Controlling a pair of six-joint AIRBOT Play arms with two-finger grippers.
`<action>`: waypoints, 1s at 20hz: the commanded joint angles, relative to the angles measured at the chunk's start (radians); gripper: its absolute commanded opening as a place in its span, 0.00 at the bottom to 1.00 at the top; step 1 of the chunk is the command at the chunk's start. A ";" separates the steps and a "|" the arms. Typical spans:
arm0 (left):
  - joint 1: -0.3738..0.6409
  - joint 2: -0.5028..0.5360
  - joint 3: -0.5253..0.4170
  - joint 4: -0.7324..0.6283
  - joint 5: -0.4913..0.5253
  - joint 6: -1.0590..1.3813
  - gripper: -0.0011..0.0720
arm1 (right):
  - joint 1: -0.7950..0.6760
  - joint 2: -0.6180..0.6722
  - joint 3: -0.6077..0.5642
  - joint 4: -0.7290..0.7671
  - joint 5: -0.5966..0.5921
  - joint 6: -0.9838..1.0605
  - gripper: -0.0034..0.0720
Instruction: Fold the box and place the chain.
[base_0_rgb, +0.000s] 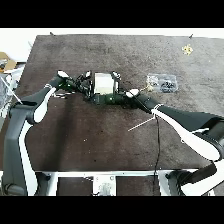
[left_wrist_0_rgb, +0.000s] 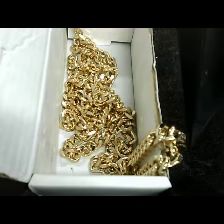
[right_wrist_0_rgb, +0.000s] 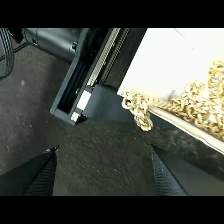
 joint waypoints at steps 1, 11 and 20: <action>0.001 0.000 0.001 0.000 0.000 0.000 0.58 | 0.001 -0.019 -0.003 0.198 -0.005 -0.175 0.91; 0.001 0.000 0.001 0.000 0.000 0.000 0.58 | 0.001 -0.019 0.010 0.311 0.021 -0.285 0.91; 0.001 0.000 0.001 0.000 0.000 0.000 0.58 | -0.144 0.091 0.047 0.018 0.200 -0.143 0.90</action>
